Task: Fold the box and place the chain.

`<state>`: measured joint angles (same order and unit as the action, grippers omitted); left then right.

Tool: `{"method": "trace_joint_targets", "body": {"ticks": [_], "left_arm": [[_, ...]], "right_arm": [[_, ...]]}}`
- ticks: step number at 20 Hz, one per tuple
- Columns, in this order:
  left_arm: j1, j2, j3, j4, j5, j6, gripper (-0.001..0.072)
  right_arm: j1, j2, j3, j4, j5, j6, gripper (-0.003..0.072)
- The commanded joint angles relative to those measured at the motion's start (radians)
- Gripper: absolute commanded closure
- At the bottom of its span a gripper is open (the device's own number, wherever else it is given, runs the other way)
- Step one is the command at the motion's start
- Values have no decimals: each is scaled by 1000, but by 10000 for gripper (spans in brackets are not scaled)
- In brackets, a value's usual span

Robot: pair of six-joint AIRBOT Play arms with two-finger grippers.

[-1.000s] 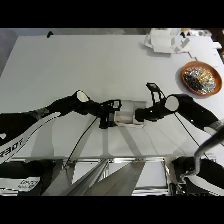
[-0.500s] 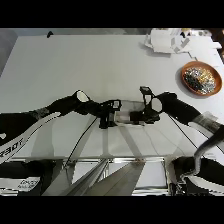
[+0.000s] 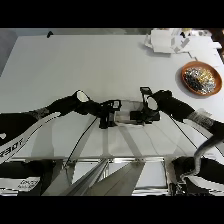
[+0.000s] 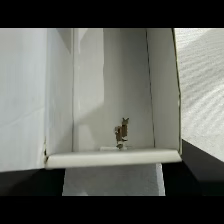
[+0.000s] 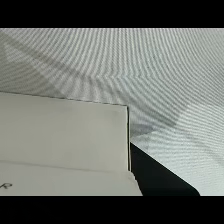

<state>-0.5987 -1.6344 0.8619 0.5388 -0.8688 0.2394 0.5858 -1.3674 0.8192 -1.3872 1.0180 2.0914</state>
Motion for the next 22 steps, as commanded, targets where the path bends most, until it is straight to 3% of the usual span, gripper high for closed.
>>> {"method": "trace_joint_targets", "body": {"ticks": [1,2,3,4,5,16,17,18,22], "left_arm": [[0,0,1,0,0,0,498],[0,0,1,0,0,0,498],[0,0,1,0,0,0,498],[0,0,1,0,0,0,498],[0,0,1,0,0,0,498],[0,0,1,0,0,0,498],[0,0,1,0,0,0,498],[0,0,1,0,0,0,498],[0,0,1,0,0,0,498]], "right_arm": [[1,-2,2,-5,-8,28,667],[1,1,2,-4,-15,29,665],[1,11,2,-7,-17,25,591],[1,27,2,-14,-18,14,356],[0,46,2,-26,-18,4,218],[0,96,2,-47,82,6,196],[0,98,2,-37,82,-4,50],[0,103,2,-19,75,-29,-16],[-19,146,1,-7,75,-45,-1]]}}
